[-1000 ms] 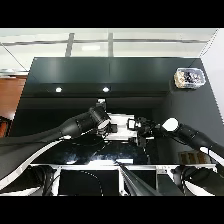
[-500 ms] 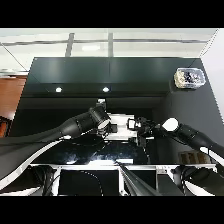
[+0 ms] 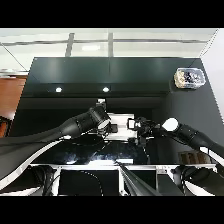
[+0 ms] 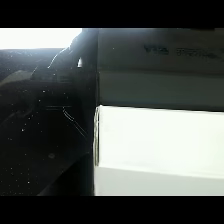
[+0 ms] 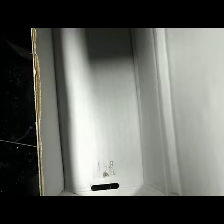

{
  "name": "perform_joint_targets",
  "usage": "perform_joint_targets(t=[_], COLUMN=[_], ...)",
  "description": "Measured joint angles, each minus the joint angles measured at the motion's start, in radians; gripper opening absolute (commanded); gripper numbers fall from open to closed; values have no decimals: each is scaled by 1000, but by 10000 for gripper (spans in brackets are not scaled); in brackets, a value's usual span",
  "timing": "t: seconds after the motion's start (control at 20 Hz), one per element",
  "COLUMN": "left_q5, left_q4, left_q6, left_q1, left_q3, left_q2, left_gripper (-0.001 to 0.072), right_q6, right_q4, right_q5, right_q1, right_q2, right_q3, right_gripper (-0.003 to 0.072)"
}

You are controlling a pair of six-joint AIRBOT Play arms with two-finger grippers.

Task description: Fold the box and place the chain.

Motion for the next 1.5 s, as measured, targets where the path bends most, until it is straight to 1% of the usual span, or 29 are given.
perform_joint_targets(t=[0.2, 0.45, 0.7, 0.85, 1.05, 1.2, 1.25, 1.3, 1.4, 1.45, 1.5], left_q5=[0, 0, -2, -2, -2, -3, -3, -3, -3, -3, -4], left_q4=[0, 0, 0, 0, 0, 0, 0, 0, 0, 0, 0], left_q6=[2, 2, 2, 1, 1, 1, 1, 2, 2, 2, 2], left_q1=[0, 0, 0, 0, 0, 0, 0, 0, 0, 0, 0], left_q3=[0, 0, 0, 0, 0, 0, 0, 0, 0, 0, 0], left_q2=[0, 0, 0, 0, 0, 0, 0, 0, 0, 0, 0], left_gripper=[28, 28, 29, 29, 28, 28, 28, 28, 28, 29, 29], right_q6=[0, 23, 76, 111, 126, 102, 89, 70, 42, 34, 26], right_q4=[-7, -45, -116, -194, -274, -279, -265, -249, -219, -211, -204], right_q5=[2, 25, 78, 114, 139, 131, 127, 124, 114, 107, 103], right_q1=[0, 0, -9, -26, -40, -43, -43, -44, -44, -44, -44], right_q2=[7, 51, 141, 187, 208, 203, 198, 192, 185, 182, 180], right_q3=[0, 0, 0, 0, 0, 0, 0, 0, 0, 0, 0], right_gripper=[621, 621, 621, 621, 618, 616, 587, 401, 396, 211, 156])
